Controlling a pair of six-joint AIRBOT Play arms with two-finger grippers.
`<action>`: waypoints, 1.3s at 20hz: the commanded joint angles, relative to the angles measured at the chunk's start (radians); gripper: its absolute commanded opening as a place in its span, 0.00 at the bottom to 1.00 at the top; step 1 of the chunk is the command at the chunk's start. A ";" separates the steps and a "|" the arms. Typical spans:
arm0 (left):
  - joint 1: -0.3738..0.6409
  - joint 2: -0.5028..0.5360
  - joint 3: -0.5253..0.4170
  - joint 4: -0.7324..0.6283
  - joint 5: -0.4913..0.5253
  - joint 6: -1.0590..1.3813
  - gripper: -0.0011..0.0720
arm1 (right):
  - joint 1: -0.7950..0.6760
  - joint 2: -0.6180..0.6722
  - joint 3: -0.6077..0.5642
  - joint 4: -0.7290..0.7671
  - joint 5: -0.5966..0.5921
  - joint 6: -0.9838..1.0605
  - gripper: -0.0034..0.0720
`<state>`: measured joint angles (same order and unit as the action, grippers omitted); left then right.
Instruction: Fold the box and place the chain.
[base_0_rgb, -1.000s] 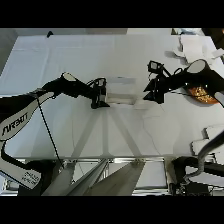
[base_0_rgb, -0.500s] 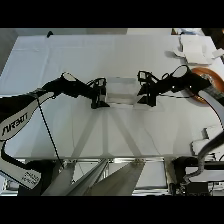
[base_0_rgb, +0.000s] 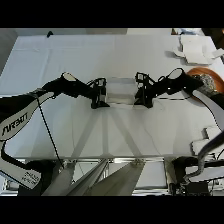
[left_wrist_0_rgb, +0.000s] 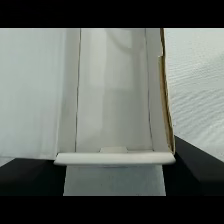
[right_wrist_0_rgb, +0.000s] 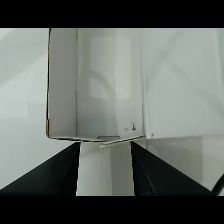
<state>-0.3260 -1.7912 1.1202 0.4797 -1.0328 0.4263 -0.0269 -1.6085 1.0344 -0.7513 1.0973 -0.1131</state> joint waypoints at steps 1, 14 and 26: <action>0.000 0.000 0.000 0.000 0.000 0.000 0.33 | 0.023 -0.002 -0.001 0.020 0.006 -0.032 0.46; 0.000 0.000 0.000 0.000 0.000 0.000 0.33 | 0.071 -0.002 -0.001 0.099 -0.113 0.002 0.68; 0.000 0.000 0.000 0.000 0.000 0.000 0.33 | 0.070 0.029 -0.001 0.085 -0.034 0.057 0.06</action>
<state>-0.3264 -1.7908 1.1202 0.4801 -1.0359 0.4282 0.0437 -1.5974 1.0336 -0.6624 1.0328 -0.0898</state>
